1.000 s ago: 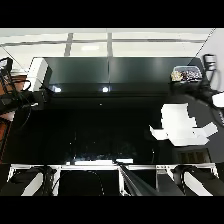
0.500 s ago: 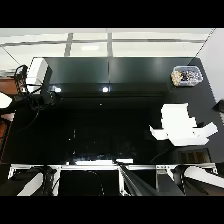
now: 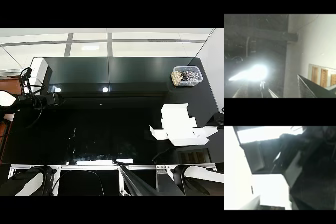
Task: Fold the box and place the chain.
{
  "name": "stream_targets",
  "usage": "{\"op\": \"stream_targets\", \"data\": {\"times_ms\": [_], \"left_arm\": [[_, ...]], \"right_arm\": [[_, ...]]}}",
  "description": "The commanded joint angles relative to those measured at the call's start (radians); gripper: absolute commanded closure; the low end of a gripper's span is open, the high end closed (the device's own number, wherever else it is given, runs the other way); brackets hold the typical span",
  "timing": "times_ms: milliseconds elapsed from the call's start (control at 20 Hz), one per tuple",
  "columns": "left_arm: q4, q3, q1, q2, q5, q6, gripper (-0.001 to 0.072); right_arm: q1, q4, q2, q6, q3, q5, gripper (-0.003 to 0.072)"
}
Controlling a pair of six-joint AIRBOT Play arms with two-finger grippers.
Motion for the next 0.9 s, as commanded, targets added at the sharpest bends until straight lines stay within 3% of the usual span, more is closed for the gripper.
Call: {"op": "stream_targets", "data": {"times_ms": [0, 50, 100, 250, 450, 650, 750, 850], "left_arm": [[-0.002, 0.000, -0.002, -0.001, -0.001, 0.000, 0.0002], [-0.002, 0.000, -0.002, -0.001, -0.002, 0.000, 0.0002], [-0.002, 0.000, -0.002, -0.001, -0.003, 0.000, 0.0002], [-0.002, 0.000, -0.002, -0.001, -0.003, 0.000, 0.0002], [-0.021, 0.000, -0.003, -0.001, -0.026, 0.008, 0.0002], [-0.125, 0.000, -0.039, -0.001, -0.026, 0.113, 0.0003], [-0.224, 0.001, -0.087, -0.006, 0.001, 0.194, 0.0003], [-0.299, 0.010, -0.142, -0.031, 0.033, 0.246, 0.0005]], "right_arm": [[0.013, -0.031, -0.002, 0.023, -0.003, 0.043, 0.0513], [0.025, -0.037, 0.007, 0.021, -0.005, 0.047, 0.0629], [0.043, -0.043, 0.019, 0.020, -0.006, 0.042, 0.0674], [0.112, -0.001, 0.092, 0.014, -0.007, 0.017, 0.0674], [0.212, 0.233, 0.281, 0.007, -0.070, -0.080, 0.0674], [0.296, 0.533, 0.512, 0.022, -0.327, -0.224, 0.0674], [0.399, 0.751, 0.626, 0.021, -0.523, -0.391, 0.0674], [0.558, 0.867, 0.666, 0.021, -0.662, -0.539, 0.0674]]}}
